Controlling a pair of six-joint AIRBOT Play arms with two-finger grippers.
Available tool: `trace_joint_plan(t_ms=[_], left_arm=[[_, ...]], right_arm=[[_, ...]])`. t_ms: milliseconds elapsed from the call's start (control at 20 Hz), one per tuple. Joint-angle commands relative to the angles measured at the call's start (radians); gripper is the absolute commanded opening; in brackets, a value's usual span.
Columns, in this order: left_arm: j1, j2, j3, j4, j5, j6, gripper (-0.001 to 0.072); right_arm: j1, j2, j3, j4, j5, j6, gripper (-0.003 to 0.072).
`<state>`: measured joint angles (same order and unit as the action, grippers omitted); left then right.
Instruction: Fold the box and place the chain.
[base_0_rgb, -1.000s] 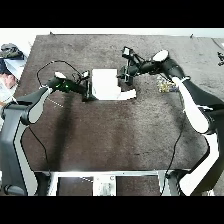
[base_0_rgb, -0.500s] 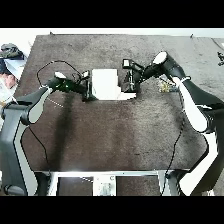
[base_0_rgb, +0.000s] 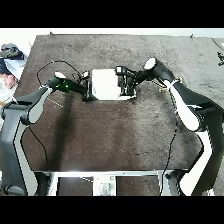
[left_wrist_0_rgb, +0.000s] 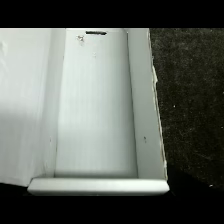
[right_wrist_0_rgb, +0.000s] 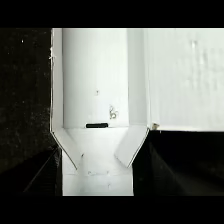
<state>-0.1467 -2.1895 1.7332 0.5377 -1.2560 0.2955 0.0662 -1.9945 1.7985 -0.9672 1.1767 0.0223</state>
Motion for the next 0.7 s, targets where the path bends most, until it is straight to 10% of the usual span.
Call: trace_joint_plan(t_ms=[0,100,650], left_arm=[[0.000,-0.001,0.000,0.000,0.000,0.000,0.0344],[0.000,0.000,0.000,0.000,0.000,0.000,0.0344],[0.000,0.000,0.000,0.000,0.000,0.000,0.0344]], right_arm=[[0.011,-0.006,0.000,-0.002,-0.021,0.001,0.0423],[0.011,-0.006,0.000,0.003,-0.005,0.001,0.0279],[0.019,-0.034,0.000,0.104,-0.007,-0.003,0.0279]])
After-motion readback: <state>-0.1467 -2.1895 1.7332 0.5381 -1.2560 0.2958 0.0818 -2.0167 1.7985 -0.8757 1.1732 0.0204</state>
